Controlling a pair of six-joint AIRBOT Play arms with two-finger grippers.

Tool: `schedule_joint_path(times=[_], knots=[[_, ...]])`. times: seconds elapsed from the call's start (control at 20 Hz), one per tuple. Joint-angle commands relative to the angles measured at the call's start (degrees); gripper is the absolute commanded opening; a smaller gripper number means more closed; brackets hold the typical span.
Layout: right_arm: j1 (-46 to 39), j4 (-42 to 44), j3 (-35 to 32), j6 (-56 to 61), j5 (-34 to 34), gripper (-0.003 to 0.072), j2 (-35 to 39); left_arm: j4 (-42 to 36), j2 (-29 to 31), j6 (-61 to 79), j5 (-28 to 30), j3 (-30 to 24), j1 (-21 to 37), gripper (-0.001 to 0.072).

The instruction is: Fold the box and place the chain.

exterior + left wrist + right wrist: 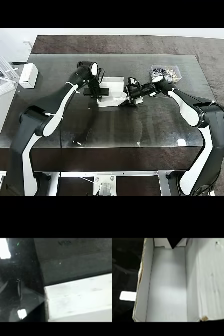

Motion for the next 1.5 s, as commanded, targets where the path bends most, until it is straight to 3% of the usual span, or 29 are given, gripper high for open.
schedule_joint_path(times=[0.0, 0.1, 0.25, 0.35, 0.4, 0.7, 1.0, 1.2, 1.25, 1.3, 1.35, 1.45], knots=[[0.02, 0.22, -0.02, 0.11, 0.35, 0.0579, -0.02, -0.37, 0.28, 0.22, -0.11, -0.02, -0.02, 0.0522], [0.02, 0.22, -0.02, 0.13, 0.35, 0.0579, -0.02, -0.87, 0.55, 0.24, -0.48, -0.02, -0.02, 0.0410], [0.02, 0.22, -0.02, 0.13, 0.35, 0.0579, -0.02, -1.42, 0.74, 0.68, -1.55, 0.68, -0.02, 0.0411], [0.02, 0.22, -0.02, 0.11, 0.35, 0.0579, -0.02, -1.73, 0.90, 1.77, -3.23, 1.84, 0.11, 0.0502], [0.02, 0.22, -0.02, 0.13, 0.35, 0.0579, -0.02, -2.05, 1.33, 2.29, -3.78, 1.92, 0.22, 0.0509], [0.02, 0.24, -0.02, 0.13, 0.35, 0.0579, -0.02, -1.68, 6.40, 9.09, -4.42, 1.88, 1.46, 0.0509], [0.02, 0.22, -0.02, 0.13, 0.35, 0.0579, -0.02, -1.55, 12.13, 19.26, -10.62, 1.86, 5.03, 0.0509], [0.02, 0.24, -0.02, 0.13, 0.35, 0.0579, -0.02, -0.61, 12.87, 37.94, -11.37, -0.26, 8.74, 0.0508], [0.02, 0.24, -0.02, 0.11, 0.35, 0.0579, -0.02, -1.75, 12.87, 43.43, -11.26, -1.57, 10.08, 0.0467], [0.02, 0.24, -0.02, 0.13, 0.35, 0.0579, -0.02, -3.72, 12.87, 48.06, -11.30, -2.86, 11.61, 0.0247], [0.02, 0.22, -0.02, 0.11, 0.35, 0.0579, -0.02, -5.49, 12.87, 55.47, -11.74, -3.76, 13.25, 0.0183], [0.02, 0.24, -0.02, 0.11, 0.35, 0.0580, -0.02, -9.35, 12.87, 66.60, -11.04, -4.94, 16.39, 0.0201]])
